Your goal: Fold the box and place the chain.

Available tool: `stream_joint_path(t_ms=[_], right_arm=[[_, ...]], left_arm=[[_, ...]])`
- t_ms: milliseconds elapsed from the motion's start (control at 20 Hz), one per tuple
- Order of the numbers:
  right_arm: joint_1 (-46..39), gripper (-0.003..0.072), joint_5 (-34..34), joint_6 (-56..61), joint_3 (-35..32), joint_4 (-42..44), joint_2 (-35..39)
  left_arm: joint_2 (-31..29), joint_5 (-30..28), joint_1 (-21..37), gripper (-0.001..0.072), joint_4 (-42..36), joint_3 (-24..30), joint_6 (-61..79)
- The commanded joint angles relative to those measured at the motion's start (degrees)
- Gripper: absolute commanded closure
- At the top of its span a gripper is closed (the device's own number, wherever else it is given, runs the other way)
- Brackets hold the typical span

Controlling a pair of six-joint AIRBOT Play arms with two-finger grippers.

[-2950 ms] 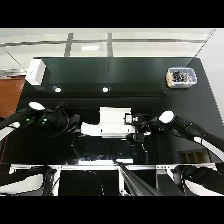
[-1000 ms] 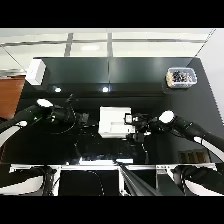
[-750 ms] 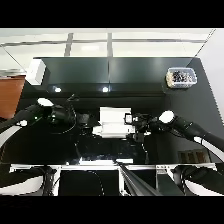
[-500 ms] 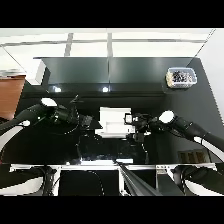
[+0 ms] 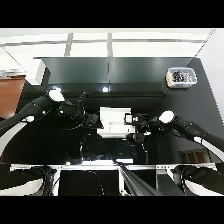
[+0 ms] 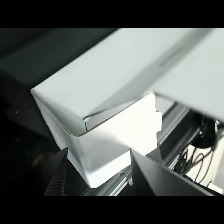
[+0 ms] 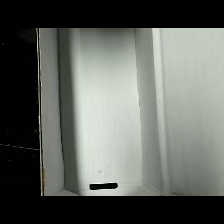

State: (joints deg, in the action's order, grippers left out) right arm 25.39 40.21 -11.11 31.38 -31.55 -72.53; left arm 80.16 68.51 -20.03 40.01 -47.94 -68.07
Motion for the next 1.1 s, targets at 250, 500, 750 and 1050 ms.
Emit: stream_joint_path(t_ms=[250, 500, 750, 1050], right_arm=[[0.02, 0.0520, 0.00, 0.02, 0.04, 0.02, 0.00], [0.02, 0.0520, 0.00, 0.02, 0.04, 0.04, 0.00], [0.02, 0.0520, 0.00, 0.02, 0.04, 0.02, 0.00], [0.02, 0.0520, -0.02, 0.04, 0.04, 0.02, 0.00]], left_arm=[[-0.02, -1.18, -6.03, 0.0364, 7.69, -3.82, -15.67], [0.00, -4.46, -7.82, 0.0364, 13.27, -3.82, -20.94], [0.00, -5.31, -8.26, 0.0364, 16.15, -3.82, -25.18], [1.05, -6.99, -16.90, 0.0364, 31.63, -6.88, -38.27]])
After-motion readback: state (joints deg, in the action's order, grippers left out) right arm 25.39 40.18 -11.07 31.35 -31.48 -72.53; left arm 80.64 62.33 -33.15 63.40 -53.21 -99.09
